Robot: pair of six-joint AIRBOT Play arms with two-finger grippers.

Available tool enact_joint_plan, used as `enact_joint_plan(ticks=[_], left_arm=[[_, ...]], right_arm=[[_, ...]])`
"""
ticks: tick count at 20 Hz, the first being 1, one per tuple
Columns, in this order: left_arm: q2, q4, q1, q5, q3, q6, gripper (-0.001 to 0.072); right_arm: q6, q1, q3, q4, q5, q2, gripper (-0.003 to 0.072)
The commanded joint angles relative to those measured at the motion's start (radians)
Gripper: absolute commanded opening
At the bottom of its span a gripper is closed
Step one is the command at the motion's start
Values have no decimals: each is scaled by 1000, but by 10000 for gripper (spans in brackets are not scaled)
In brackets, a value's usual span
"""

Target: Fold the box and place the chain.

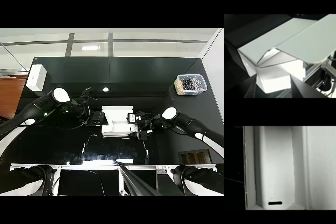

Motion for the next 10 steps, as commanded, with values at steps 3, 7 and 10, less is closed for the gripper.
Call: enact_joint_plan(ticks=[3, 7, 10], left_arm=[[0, 59, -29, 6, 2, -35, 485], [-1, 98, -34, 14, 2, -78, 485], [-1, 123, -58, 56, 2, -110, 485]], right_arm=[[0, 1, 0, 0, 0, -1, 130], [0, 1, 0, 0, 0, -1, 130], [0, 1, 0, 0, 0, -1, 130]])
